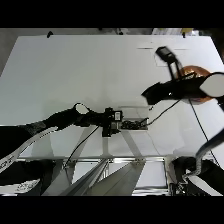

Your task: Fold the box and place the chain.

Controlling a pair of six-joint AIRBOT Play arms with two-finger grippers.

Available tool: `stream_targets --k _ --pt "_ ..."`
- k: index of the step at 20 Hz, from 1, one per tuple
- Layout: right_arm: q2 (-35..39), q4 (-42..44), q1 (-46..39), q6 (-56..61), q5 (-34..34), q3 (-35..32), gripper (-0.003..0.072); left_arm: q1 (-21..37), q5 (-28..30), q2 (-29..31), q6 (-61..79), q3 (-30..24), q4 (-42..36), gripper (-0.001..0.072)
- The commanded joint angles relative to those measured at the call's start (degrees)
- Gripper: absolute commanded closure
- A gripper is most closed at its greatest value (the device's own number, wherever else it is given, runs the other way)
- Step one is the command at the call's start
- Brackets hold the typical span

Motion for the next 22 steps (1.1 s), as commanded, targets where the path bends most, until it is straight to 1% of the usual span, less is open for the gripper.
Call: stream_targets --k 1,3,4,6,8,12,13,14,17,22 --pt "-3.26 -9.62 -6.75 2.69 2.84 1.70 0.0651 0.04 0.00 0.04 0.02 0.00 0.00 0.0435" --pt "-7.06 -11.08 -8.46 4.50 3.50 0.66 0.0649 0.02 0.00 0.04 0.02 0.02 0.00 0.0435" --pt "-8.96 -11.06 -8.81 5.07 2.75 -0.28 0.0633 0.02 0.00 0.04 0.02 0.00 0.00 0.0435" --pt "-12.35 -11.98 -8.81 5.11 2.29 -1.60 0.0453 0.02 0.00 0.04 0.02 0.00 0.00 0.0435" --pt "-14.91 -12.11 -8.81 6.03 2.05 -2.62 0.0453 0.02 0.00 0.04 0.02 0.00 0.00 0.0435" --pt "-17.40 -13.05 -8.33 6.64 0.61 -5.29 0.0452 0.02 0.00 0.04 0.02 0.02 0.00 0.0435" --pt "-17.90 -13.14 -7.78 6.64 0.31 -5.81 0.0424 0.02 0.02 0.04 0.02 0.00 0.00 0.0435" --pt "-18.45 -13.18 -6.88 6.62 0.02 -6.36 0.0341 0.02 0.00 0.04 0.02 0.00 0.00 0.0435" --pt "-19.30 -13.88 -4.00 6.62 -1.90 -7.17 0.0342 0.02 0.00 0.04 0.02 0.00 0.00 0.0435" --pt "-22.08 -16.59 -3.52 10.54 -2.69 -7.28 0.0362 0.02 0.00 0.04 0.02 0.00 0.00 0.0435"
